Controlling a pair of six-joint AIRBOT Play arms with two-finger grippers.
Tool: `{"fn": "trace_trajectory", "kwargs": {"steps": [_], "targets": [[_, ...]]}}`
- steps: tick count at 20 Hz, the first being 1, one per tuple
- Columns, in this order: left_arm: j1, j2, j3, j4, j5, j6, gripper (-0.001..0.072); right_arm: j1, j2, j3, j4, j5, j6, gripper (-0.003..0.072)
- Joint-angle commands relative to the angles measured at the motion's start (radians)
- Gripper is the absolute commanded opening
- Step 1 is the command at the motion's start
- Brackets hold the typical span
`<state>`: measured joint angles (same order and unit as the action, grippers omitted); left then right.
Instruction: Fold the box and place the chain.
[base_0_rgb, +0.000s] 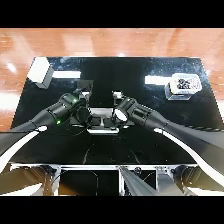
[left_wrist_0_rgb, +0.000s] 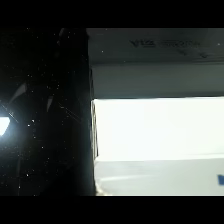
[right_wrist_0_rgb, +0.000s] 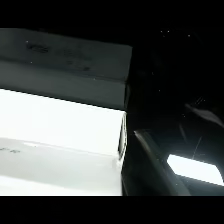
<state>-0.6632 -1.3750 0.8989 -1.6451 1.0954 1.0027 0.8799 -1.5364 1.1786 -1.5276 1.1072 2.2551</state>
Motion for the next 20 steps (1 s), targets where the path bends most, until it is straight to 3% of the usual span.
{"fn": "trace_trajectory", "kwargs": {"steps": [1, 17, 20], "targets": [[0.000, -0.001, 0.001, 0.009, 0.002, 0.000, 0.0016, 0.003, -0.009, 0.007, -0.022, 0.011, 0.001, 0.0198], [0.000, -0.001, 0.001, 0.009, 0.002, 0.000, 0.0016, -0.013, -0.046, 0.008, -0.017, -0.006, 0.001, 0.0197], [0.000, -0.001, 0.001, 0.009, 0.002, 0.000, 0.0016, -0.013, -0.046, 0.008, -0.013, -0.016, -0.019, 0.0037]]}}
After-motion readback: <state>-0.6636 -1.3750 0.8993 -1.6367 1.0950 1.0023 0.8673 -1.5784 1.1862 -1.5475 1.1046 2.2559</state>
